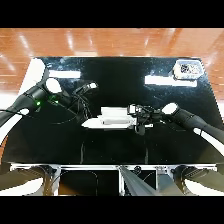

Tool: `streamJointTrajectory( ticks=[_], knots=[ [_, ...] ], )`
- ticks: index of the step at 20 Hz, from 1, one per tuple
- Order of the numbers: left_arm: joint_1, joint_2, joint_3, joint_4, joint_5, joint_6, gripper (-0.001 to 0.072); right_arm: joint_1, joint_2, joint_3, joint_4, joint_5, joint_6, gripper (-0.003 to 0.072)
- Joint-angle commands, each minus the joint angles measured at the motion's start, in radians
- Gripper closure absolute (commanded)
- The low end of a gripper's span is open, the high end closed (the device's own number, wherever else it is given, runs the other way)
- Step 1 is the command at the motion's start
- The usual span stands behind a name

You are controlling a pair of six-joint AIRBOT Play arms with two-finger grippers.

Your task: Fold the box and place the chain.

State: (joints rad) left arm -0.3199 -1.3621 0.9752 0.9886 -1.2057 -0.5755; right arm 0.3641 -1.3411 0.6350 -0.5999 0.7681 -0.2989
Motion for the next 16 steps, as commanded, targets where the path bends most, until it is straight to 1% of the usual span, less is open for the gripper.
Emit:
streamJointTrajectory(
  ticks=[1, 2, 4, 7, 10, 13, 16],
  knots=[
    [0.011, 0.029, -0.032, -0.159, -0.037, -0.015, 0.0697, 0.000, 0.000, 0.000, 0.000, 0.001, 0.000, 0.0205],
    [0.011, 0.040, -0.050, -0.241, -0.021, 0.027, 0.0697, 0.000, 0.000, 0.000, 0.000, 0.001, 0.000, 0.0205],
    [0.011, 0.054, -0.093, -0.398, 0.045, 0.101, 0.0697, 0.000, 0.000, 0.000, 0.000, 0.001, 0.000, 0.0205],
    [-0.003, 0.055, -0.166, -0.566, 0.195, 0.158, 0.0697, 0.000, 0.000, 0.000, 0.000, 0.001, 0.000, 0.0205],
    [-0.046, 0.055, -0.233, -0.674, 0.356, 0.227, 0.0697, 0.000, 0.000, 0.000, 0.000, 0.001, 0.000, 0.0205],
    [-0.097, 0.055, -0.270, -0.784, 0.479, 0.318, 0.0697, 0.000, 0.000, 0.000, 0.000, 0.001, 0.000, 0.0205],
    [-0.148, 0.051, -0.274, -0.796, 0.606, 0.319, 0.0697, 0.000, 0.000, 0.000, 0.000, 0.001, 0.000, 0.0205]
  ],
)
